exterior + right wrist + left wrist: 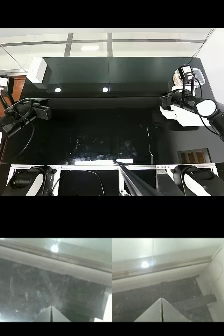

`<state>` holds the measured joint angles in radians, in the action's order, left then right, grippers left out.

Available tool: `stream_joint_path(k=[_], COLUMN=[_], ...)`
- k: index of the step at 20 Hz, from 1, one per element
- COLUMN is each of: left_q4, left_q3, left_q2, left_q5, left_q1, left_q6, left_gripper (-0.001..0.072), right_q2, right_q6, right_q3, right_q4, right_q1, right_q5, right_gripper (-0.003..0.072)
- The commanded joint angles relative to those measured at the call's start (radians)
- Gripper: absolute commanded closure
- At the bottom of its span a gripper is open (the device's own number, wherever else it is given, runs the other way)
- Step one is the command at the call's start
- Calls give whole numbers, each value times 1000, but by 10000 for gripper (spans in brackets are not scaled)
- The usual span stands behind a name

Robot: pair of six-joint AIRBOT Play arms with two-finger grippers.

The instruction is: Fold the box and place the chain.

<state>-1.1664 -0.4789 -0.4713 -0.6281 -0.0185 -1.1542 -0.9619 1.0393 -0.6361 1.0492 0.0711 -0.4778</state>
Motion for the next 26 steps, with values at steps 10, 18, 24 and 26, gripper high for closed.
stream_joint_path(k=[10,18,24,26], left_q4=[0,63,93,92], left_q3=[0,0,3,-1], left_q2=[1,-13,-202,-268], left_q5=[0,97,134,102], left_q1=[0,0,0,0], left_q6=[0,-1,-1,-2], left_gripper=[686,686,1,2], right_q2=[-1,-1,-1,-1], right_q6=[0,1,-2,4], right_q3=[0,0,0,-13], right_q4=[0,-91,-226,-192], right_q1=[0,0,0,-16], right_q5=[0,0,11,7], right_gripper=[673,673,-33,-32])
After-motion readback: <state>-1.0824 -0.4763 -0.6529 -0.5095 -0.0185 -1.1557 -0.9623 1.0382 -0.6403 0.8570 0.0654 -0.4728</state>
